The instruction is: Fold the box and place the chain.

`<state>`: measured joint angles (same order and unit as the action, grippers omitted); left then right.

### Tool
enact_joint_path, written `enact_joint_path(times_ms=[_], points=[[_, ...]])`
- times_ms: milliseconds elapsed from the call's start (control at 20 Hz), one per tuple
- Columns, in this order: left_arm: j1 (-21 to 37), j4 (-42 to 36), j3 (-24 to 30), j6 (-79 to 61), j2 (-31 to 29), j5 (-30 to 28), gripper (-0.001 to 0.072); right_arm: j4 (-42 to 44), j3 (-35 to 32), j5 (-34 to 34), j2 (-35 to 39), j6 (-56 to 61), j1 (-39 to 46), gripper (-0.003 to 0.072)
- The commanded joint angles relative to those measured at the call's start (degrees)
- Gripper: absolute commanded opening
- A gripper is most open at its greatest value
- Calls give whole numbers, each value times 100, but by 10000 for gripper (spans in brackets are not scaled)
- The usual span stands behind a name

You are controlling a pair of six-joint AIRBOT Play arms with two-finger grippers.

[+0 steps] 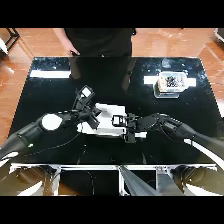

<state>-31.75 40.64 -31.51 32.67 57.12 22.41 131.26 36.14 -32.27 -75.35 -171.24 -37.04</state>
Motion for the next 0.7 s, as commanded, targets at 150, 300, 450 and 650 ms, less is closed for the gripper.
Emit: enact_joint_path(times_ms=[150,300,450,650], points=[[1167,1856,-4,31,-1458,3541,208,7,-2,-195,-4,0,-4,418],[1545,2044,79,-22,-1593,3600,636,31,-2,-387,-4,0,-4,418],[1543,2015,166,-833,-1410,3440,635,66,-2,-610,-4,0,-48,418],[1386,1908,365,-2074,-857,2968,632,70,0,-525,-4,0,-101,418]])
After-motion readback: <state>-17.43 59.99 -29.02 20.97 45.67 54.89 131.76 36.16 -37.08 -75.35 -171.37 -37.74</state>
